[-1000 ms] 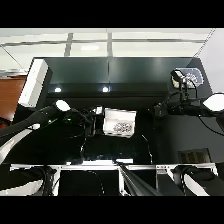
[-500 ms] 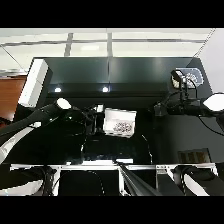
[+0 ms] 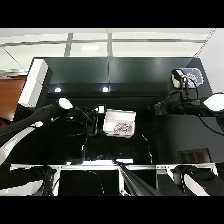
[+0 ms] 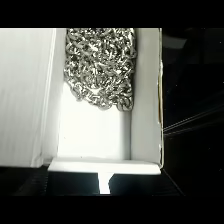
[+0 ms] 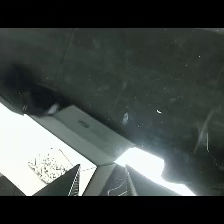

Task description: Fold the box and place the chain.

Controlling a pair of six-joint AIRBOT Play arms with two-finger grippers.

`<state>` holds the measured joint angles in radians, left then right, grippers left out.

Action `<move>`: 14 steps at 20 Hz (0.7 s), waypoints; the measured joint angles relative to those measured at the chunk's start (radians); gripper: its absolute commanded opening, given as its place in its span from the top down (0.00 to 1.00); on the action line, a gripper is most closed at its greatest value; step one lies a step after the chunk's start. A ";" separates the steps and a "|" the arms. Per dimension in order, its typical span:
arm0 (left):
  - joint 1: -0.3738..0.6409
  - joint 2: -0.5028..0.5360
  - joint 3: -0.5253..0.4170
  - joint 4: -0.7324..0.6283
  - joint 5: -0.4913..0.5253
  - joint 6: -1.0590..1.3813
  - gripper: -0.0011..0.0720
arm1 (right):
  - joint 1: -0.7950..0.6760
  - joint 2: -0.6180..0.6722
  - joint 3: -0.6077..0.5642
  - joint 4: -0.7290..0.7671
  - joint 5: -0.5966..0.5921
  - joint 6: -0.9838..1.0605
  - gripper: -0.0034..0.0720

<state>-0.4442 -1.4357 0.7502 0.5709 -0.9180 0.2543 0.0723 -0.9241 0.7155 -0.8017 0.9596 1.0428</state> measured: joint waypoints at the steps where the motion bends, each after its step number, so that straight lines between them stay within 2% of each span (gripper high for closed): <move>1: -0.003 -0.001 0.000 -0.002 0.000 0.002 0.14 | 0.000 0.000 0.000 0.000 -0.001 0.000 0.51; 2: -0.005 -0.003 0.000 -0.003 0.000 0.002 0.32 | 0.000 0.000 0.000 0.000 -0.003 0.000 0.52; 3: -0.007 -0.003 0.001 -0.007 0.000 0.005 0.44 | 0.000 0.000 0.000 0.000 -0.003 0.000 0.52; 10: -0.011 -0.003 0.001 -0.010 0.019 -0.053 0.44 | 0.002 -0.001 0.000 0.019 -0.050 0.000 0.51; 11: -0.011 -0.003 0.001 -0.010 0.025 -0.067 0.44 | 0.007 -0.004 0.000 0.034 -0.074 0.001 0.41; 12: -0.011 -0.003 0.001 -0.011 0.031 -0.076 0.44 | 0.016 -0.010 0.001 0.049 -0.101 0.006 0.04; 13: -0.011 -0.003 0.001 -0.011 0.037 -0.083 0.44 | 0.030 -0.020 0.003 0.061 -0.121 0.014 0.00; 14: -0.011 -0.003 0.002 -0.011 0.040 -0.088 0.44 | 0.048 -0.035 0.008 0.072 -0.143 0.024 0.00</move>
